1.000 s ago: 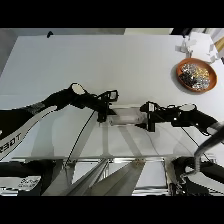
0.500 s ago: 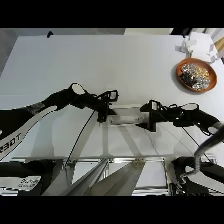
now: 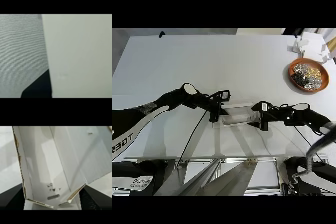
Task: Fold the box and place the chain.
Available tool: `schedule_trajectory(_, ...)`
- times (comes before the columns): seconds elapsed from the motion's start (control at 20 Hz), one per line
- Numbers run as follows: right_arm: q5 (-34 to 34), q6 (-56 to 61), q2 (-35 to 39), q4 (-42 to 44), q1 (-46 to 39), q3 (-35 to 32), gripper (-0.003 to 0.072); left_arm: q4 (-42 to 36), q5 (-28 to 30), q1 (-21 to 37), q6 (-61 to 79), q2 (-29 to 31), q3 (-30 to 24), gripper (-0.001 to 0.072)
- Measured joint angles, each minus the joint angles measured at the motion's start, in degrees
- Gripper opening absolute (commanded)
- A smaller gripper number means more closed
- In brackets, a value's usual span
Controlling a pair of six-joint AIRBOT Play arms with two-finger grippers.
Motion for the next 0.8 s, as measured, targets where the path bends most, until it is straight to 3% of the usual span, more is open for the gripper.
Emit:
schedule_trajectory(0.3, 0.8, -0.3, 0.0, 1.0, 1.2, 0.5, 0.0676, 0.0, -0.1, 0.0, 0.0, 0.0, 0.0, 0.0010)
schedule_trajectory(0.45, 1.4, 0.3, 0.0, 0.7, 1.3, 0.7, 0.0545, 0.0, -0.1, 0.0, 0.0, 0.0, 0.0, 0.0010)
schedule_trajectory(0.8, 1.9, 1.5, -1.3, -1.2, 1.4, 0.8, 0.0510, 0.0, -0.1, 0.0, 0.0, 0.0, 0.0, 0.0010)
